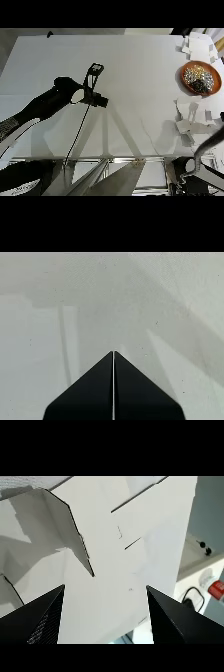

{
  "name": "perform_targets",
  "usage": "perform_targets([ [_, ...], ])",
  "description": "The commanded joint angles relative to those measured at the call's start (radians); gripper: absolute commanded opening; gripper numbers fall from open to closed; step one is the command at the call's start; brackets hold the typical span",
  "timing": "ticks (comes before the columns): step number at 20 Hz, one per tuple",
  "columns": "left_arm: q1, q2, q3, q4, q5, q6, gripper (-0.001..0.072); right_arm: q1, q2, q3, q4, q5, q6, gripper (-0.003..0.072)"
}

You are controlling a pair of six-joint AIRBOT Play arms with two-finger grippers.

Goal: Fold the box and place the chain.

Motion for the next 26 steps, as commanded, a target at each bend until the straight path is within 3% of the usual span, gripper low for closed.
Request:
perform_targets([
  [1, 0.000, 0.001, 0.000, 0.000, 0.000, 0.000, 0.0009, -0.029, -0.061, 0.001, 0.055, -0.050, -0.083, 0.0515],
  [4, 0.000, 0.001, 0.000, 0.000, 0.000, 0.000, 0.0009, -0.029, -0.083, 0.001, 0.061, -0.121, -0.084, 0.0448],
  [8, 0.000, 0.001, 0.000, 0.000, 0.000, 0.000, 0.0009, -0.029, -0.134, 0.001, 0.062, -0.125, -0.084, 0.0314],
  [11, 0.001, 0.001, 0.000, 0.000, 0.000, 0.000, 0.0009, -0.029, -0.152, 0.001, 0.087, -0.096, -0.130, 0.0018],
  [15, 0.000, 0.001, 0.000, 0.000, 0.000, 0.000, 0.0009, -0.029, -0.107, 0.001, 0.179, -0.026, -0.189, 0.0017],
  [17, 0.001, 0.001, 0.000, 0.000, 0.000, 0.000, 0.0009, -0.029, -0.020, 0.000, 0.333, -0.027, -0.233, 0.0016],
  [20, 0.000, 0.001, 0.000, 0.000, 0.000, 0.000, 0.0009, -0.029, 0.143, -0.037, 0.692, -0.028, -0.323, 0.0015],
  [23, 0.000, 0.001, 0.000, 0.000, 0.000, 0.000, 0.0009, 0.020, 0.305, -0.161, 0.993, -0.034, -0.378, 0.0015],
  [26, 0.001, 0.001, 0.000, 0.000, 0.000, 0.000, 0.0009, 0.200, 0.453, -0.330, 1.037, -0.079, -0.350, 0.0015],
])
